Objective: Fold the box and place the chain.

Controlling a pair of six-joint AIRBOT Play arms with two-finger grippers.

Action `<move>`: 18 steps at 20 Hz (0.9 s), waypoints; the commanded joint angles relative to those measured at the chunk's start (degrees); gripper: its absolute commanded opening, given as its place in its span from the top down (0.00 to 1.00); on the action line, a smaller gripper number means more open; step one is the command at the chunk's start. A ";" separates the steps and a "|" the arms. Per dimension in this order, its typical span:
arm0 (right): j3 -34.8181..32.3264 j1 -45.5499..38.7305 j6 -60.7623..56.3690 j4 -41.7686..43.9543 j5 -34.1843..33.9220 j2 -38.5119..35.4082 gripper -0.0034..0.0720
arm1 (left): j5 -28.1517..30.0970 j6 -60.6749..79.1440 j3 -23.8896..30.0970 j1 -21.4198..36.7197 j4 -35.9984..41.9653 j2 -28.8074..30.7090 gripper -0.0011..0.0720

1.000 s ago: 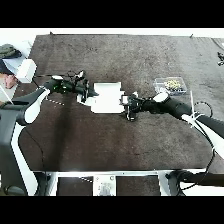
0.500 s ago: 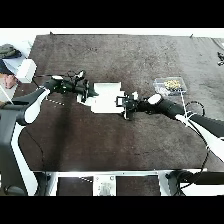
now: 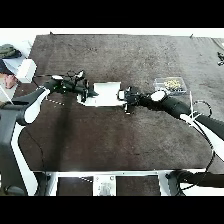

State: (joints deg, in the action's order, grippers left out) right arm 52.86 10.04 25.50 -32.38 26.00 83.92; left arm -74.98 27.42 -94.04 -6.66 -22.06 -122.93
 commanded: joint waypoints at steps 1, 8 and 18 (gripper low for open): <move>1.31 -0.59 -0.24 0.13 -0.31 0.52 0.18 | -0.02 0.02 0.02 0.04 0.00 -0.04 0.97; 6.64 -3.93 -2.99 0.00 7.06 4.39 0.18 | -0.02 0.00 0.02 0.04 0.02 -0.04 0.97; 12.55 -6.91 -3.65 -0.87 12.72 9.01 0.18 | 0.00 0.02 0.00 0.04 0.02 -0.04 0.97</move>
